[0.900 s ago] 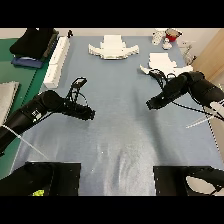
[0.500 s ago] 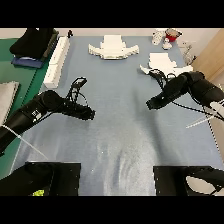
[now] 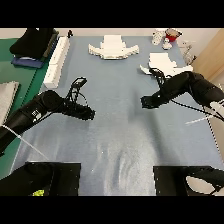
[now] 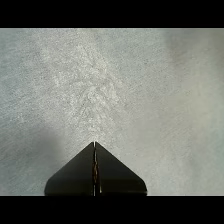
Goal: Fold the box.
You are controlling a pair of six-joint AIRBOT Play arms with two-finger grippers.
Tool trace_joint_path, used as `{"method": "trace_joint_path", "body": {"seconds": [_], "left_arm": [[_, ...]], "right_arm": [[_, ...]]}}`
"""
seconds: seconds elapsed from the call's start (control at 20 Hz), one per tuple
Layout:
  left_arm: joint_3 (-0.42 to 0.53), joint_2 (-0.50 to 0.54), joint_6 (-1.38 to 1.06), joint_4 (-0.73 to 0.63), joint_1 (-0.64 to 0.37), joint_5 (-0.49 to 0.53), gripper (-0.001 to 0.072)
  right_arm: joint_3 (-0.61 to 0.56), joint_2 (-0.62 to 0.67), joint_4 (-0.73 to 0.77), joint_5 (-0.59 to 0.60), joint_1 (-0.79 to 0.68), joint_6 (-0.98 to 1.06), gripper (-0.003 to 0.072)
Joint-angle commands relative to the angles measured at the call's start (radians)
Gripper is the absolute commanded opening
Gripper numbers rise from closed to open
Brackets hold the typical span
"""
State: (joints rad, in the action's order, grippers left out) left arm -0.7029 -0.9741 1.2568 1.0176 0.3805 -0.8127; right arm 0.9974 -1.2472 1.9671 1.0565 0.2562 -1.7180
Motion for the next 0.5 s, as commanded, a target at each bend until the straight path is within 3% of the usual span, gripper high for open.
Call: {"method": "trace_joint_path", "body": {"seconds": [0.0, 0.2, 0.3, 0.4, 0.45], "left_arm": [[0.0, 0.001, 0.0, 0.0, 0.0, 0.0, 0.0012], [0.0, 0.001, 0.0, 0.0, 0.0, 0.0, 0.0012], [0.0, 0.001, 0.0, 0.0, 0.0, 0.0, 0.0012], [0.0, 0.001, 0.0, 0.0, 0.0, 0.0, 0.0012], [0.0, 0.001, 0.0, 0.0, 0.0, 0.0, 0.0012]], "right_arm": [[0.003, 0.0, 0.043, -0.002, -0.002, 0.116, 0.0016], [0.162, -0.094, -0.071, 0.009, -0.112, 0.177, 0.0238], [0.304, -0.182, -0.088, 0.011, -0.205, 0.177, 0.0245], [0.46, -0.286, -0.095, 0.013, -0.299, 0.177, 0.0374], [0.547, -0.346, -0.098, 0.022, -0.341, 0.177, 0.0374]]}}
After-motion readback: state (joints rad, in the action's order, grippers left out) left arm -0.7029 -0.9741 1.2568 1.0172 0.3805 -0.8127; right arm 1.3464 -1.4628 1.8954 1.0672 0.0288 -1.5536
